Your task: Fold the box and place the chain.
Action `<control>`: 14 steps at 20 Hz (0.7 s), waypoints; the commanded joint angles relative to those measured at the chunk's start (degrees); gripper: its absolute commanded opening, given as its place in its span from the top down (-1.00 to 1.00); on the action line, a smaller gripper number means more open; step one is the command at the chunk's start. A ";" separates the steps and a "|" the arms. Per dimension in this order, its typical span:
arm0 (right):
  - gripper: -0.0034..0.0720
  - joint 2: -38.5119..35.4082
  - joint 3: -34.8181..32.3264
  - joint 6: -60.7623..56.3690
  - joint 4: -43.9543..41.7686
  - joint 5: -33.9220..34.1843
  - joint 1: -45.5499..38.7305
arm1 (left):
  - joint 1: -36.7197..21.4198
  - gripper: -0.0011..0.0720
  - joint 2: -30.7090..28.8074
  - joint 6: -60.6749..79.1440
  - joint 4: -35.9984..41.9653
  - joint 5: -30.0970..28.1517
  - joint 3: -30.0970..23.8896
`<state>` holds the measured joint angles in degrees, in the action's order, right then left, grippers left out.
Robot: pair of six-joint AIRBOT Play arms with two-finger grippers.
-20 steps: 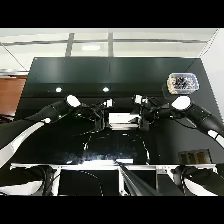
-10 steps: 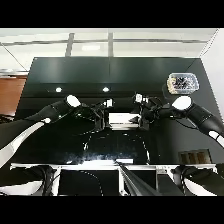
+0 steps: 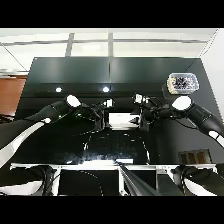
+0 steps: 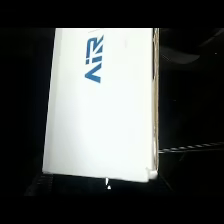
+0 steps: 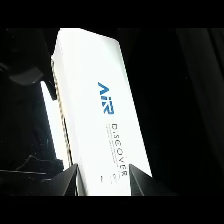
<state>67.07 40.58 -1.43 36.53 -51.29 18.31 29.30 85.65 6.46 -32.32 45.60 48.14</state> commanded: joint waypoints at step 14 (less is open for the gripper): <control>-0.11 0.90 -0.02 -0.96 1.49 0.20 0.02 | 0.02 -0.37 0.04 -0.02 0.00 0.00 0.00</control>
<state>67.37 40.58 -2.37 37.91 -50.72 18.31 29.30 85.65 6.37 -32.29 45.60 48.14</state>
